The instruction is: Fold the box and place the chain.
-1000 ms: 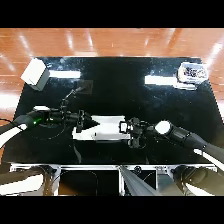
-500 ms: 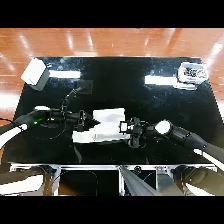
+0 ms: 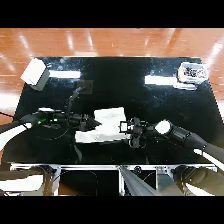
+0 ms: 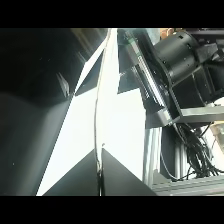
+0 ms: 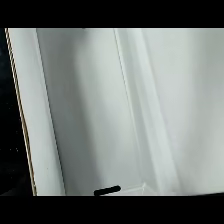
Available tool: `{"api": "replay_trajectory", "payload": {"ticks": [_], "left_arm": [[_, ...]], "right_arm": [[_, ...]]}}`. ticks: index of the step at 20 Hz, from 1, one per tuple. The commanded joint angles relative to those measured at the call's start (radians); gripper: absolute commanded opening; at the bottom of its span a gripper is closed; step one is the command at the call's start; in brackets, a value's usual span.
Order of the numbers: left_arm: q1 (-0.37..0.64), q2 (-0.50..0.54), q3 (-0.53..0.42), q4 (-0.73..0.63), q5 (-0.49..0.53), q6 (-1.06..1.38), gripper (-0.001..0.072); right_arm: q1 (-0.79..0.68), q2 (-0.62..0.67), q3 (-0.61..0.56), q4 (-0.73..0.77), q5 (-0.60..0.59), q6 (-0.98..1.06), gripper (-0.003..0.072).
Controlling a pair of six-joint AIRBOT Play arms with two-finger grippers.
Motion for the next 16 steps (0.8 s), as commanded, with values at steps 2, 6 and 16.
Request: {"api": "replay_trajectory", "payload": {"ticks": [2, 6, 16], "left_arm": [[-0.002, -0.008, 0.021, 0.003, 0.011, -0.033, 0.0020], [-0.002, -0.008, 0.066, 0.052, 0.007, -0.048, 0.0045], [0.048, -0.005, 0.177, 0.174, 0.019, -0.142, 0.0575]], "right_arm": [[0.001, -0.001, 0.000, 0.000, 0.000, -0.002, 0.0636], [0.001, -0.001, 0.000, 0.000, 0.000, -0.002, 0.0636], [0.001, -0.001, 0.000, 0.025, -0.058, 0.035, 0.0635]]}}
